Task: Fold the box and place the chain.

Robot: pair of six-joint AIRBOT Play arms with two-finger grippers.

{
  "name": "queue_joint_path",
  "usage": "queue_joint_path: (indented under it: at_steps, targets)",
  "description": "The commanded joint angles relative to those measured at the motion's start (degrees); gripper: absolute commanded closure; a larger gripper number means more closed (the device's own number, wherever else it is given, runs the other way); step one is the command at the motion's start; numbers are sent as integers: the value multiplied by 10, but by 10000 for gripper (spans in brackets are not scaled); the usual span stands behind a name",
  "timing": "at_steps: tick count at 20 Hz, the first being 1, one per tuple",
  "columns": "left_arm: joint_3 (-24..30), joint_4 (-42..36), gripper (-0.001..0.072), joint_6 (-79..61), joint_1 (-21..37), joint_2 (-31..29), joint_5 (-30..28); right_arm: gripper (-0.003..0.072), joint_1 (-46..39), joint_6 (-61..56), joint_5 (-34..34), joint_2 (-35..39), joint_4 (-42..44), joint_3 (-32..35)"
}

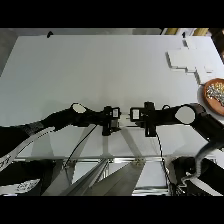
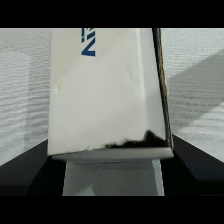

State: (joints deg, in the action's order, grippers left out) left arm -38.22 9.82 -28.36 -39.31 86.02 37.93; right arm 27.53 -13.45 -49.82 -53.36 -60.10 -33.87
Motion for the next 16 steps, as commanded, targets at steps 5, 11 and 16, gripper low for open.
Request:
queue_joint_path:
  at_steps: [5, 11, 16]
  targets:
    - [0, 1, 697, -1, 0, 0, 0, 499, 0, 0, 9, -2, -1, 1]
    - [0, 1, 697, -1, 0, 0, 0, 494, 0, 0, -14, -3, 0, 7]
    - [0, 1, 697, -1, 0, 0, 0, 402, 0, 0, -19, -5, 17, 9]
